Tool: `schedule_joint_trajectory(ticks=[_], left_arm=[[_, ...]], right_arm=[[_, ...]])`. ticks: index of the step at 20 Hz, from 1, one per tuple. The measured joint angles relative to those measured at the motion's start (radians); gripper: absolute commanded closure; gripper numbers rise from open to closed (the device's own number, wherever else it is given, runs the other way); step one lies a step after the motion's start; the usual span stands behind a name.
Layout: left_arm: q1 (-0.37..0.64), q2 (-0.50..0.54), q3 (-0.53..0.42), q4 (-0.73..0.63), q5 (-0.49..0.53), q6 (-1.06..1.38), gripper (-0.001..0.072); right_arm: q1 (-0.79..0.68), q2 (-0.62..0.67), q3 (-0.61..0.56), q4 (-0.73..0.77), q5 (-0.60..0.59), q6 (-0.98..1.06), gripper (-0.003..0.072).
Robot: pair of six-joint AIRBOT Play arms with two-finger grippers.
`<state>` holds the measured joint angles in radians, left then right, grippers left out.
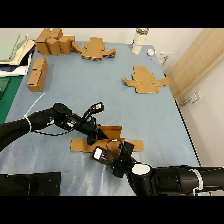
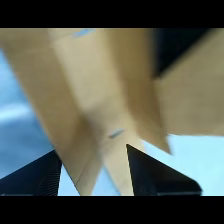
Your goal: Fold the box.
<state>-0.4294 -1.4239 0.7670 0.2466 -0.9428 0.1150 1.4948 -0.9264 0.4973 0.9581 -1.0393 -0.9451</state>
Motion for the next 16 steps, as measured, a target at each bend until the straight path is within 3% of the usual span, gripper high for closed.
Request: schedule_joint_trajectory(ticks=[5,6,7,16], left_arm=[[0.0,0.0,0.0,0.0,0.0,0.0,0.0694],[0.0,0.0,0.0,0.0,0.0,0.0,0.0694],[0.0,0.0,0.0,0.0,0.0,0.0,0.0694],[0.0,0.0,0.0,0.0,0.0,0.0,0.0694]], right_arm=[[-0.001,0.009,0.005,-0.04,-0.019,0.055,0.0106],[-0.001,0.01,0.005,-0.042,-0.028,0.059,0.0077],[-0.001,0.01,0.006,-0.046,-0.04,0.064,-0.002],[-0.012,0.117,-0.013,-0.071,-0.103,-0.01,-0.0023]])
